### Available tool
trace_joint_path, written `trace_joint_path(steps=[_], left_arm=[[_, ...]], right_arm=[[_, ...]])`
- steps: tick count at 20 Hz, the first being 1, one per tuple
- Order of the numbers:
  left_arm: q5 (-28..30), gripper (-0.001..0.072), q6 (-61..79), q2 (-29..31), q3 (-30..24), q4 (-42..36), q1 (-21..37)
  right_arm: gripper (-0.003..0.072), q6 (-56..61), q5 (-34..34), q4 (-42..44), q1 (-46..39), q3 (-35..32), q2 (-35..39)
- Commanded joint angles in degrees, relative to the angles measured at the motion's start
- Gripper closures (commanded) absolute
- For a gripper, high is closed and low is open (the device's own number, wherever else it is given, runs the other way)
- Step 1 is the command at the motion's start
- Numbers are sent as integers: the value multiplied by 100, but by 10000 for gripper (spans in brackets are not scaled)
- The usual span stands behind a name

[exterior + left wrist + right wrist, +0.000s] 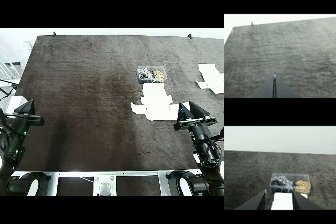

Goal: Fold the box and place the chain.

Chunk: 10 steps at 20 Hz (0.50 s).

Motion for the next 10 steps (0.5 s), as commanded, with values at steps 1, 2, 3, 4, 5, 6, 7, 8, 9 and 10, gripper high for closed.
trace_joint_path(steps=[1, 2, 3, 4, 5, 6, 7, 8, 9, 10], left_arm=[[2, 689, 2, 4, -2, 2, 4], [2, 689, 2, 4, -2, 2, 4], [0, 689, 2, 4, -2, 2, 4], [2, 689, 2, 4, -2, 2, 4], [2, 689, 2, 4, -2, 2, 4], [0, 689, 2, 4, -4, 2, 4], [2, 689, 2, 4, -2, 2, 4], [2, 689, 2, 4, -2, 2, 4], [0, 689, 2, 4, -2, 2, 4], [2, 689, 2, 4, -2, 2, 4]], right_arm=[[293, 2, 2, 0, 2, -2, -2], [293, 2, 0, 0, 2, -2, -2], [293, 2, 2, 0, 2, -2, -2], [290, 4, 4, 4, 2, -2, -2], [227, 42, 33, 42, 2, 4, -2], [154, 42, 35, 42, 2, 39, -2], [154, 42, 7, 42, 0, 109, -7], [155, 44, -57, 44, -2, 203, -35], [154, 52, -251, 46, -2, 328, -118], [155, 133, -542, 46, -4, 498, -304]])
